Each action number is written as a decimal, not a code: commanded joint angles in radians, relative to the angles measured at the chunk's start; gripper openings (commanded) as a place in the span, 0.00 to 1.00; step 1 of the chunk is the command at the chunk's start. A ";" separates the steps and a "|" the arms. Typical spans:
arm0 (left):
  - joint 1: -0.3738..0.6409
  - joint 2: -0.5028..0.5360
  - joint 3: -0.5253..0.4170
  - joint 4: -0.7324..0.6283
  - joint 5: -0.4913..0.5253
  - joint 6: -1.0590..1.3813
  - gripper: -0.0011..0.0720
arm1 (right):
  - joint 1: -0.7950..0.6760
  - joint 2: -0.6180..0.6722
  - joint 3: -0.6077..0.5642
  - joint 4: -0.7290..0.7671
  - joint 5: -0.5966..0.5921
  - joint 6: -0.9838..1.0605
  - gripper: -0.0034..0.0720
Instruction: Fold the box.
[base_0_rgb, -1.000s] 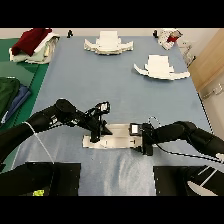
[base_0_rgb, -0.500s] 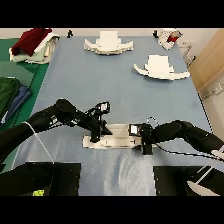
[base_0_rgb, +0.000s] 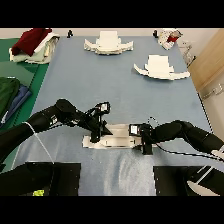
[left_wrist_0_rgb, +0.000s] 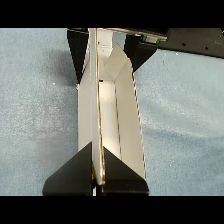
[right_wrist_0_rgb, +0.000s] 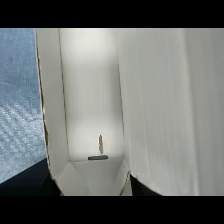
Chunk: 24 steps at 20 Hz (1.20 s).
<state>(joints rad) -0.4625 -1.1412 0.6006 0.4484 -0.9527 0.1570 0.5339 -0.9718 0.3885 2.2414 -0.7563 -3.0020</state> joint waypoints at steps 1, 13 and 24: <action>0.001 0.000 0.000 0.000 0.000 0.000 0.04 | 0.000 0.001 0.000 -0.006 -0.003 -0.001 0.75; 0.001 0.000 0.000 0.000 0.000 0.000 0.04 | 0.000 0.001 0.000 -0.012 -0.004 0.000 0.75; 0.001 0.000 0.000 -0.022 -0.006 -0.001 0.04 | 0.000 0.000 0.000 -0.013 -0.004 0.000 0.75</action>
<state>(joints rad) -0.4625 -1.1412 0.6003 0.4347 -0.9516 0.1570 0.5339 -0.9718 0.3889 2.2292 -0.7597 -3.0032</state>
